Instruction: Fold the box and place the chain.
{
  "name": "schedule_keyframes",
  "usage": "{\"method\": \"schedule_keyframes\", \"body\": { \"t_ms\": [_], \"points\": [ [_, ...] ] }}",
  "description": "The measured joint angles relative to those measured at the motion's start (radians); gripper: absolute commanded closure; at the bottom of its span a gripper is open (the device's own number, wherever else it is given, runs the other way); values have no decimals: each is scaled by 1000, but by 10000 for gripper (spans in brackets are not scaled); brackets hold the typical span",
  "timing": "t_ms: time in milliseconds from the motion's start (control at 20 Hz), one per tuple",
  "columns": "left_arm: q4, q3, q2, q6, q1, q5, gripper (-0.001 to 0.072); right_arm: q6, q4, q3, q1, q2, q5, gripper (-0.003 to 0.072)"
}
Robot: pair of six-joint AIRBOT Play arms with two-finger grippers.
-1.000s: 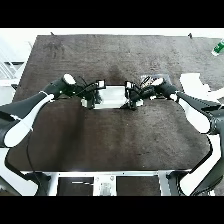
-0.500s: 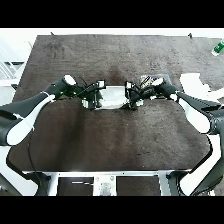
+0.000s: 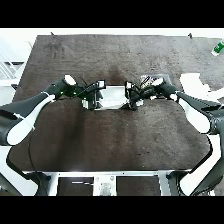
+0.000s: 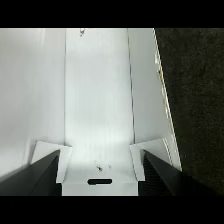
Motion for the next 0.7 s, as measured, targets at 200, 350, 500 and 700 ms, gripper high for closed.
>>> {"method": "schedule_keyframes", "body": {
  "t_ms": [200, 350, 500, 700],
  "points": [
    [0, -1, 0, -2, 3, -7, 539, 2, 6, 0, 0, 0, -6, 104],
    [1, -1, 0, -2, 25, -17, 542, 2, 5, 0, 0, 0, -5, 105],
    [-3, 10, 2, -2, 54, -61, 691, 2, 4, 0, 0, 0, -4, 104],
    [-13, 51, 3, -4, 94, -170, 693, 2, 2, 0, 0, 0, -3, 104]
  ]
}}
